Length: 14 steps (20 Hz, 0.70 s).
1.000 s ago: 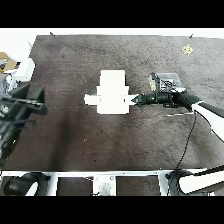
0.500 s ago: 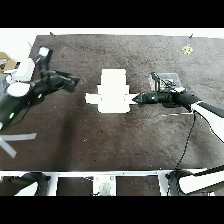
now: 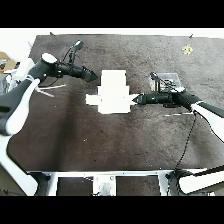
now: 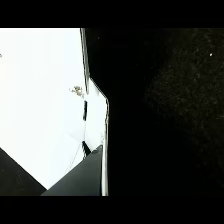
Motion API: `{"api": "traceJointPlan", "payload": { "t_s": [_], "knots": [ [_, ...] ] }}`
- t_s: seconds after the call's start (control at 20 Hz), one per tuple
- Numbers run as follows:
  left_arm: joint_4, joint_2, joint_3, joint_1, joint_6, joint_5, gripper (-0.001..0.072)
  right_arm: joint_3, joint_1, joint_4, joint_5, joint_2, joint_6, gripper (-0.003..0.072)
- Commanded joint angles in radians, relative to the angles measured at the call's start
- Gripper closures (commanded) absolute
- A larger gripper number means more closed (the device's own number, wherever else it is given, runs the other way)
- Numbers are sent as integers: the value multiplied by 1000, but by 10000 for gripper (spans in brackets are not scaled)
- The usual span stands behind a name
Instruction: Fold the box and place the chain.
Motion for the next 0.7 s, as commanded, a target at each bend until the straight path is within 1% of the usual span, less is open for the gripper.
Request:
{"api": "traceJointPlan", "payload": {
  "t_s": [0.0, 0.05, 0.2, 0.3, 0.45, 0.65],
  "knots": [
    [-44, -219, 264, 29, -103, -272, 240, 0, 1, -27, 10, 0, -8, 685],
    [-66, -254, 295, 29, -108, -299, 239, 0, 1, -27, 10, -1, -8, 685],
    [-145, -311, 297, 29, -97, -344, 239, 0, 1, -27, 9, 0, -8, 685],
    [-202, -329, 293, 28, -74, -367, 239, 0, 1, -27, 10, 0, -7, 685],
    [-171, -343, 293, 12, -77, -381, 240, 0, 1, -26, 9, 0, -7, 685],
    [-175, -385, 293, -8, -108, -382, 239, 0, 1, -27, 10, 0, -7, 685]
  ]
}}
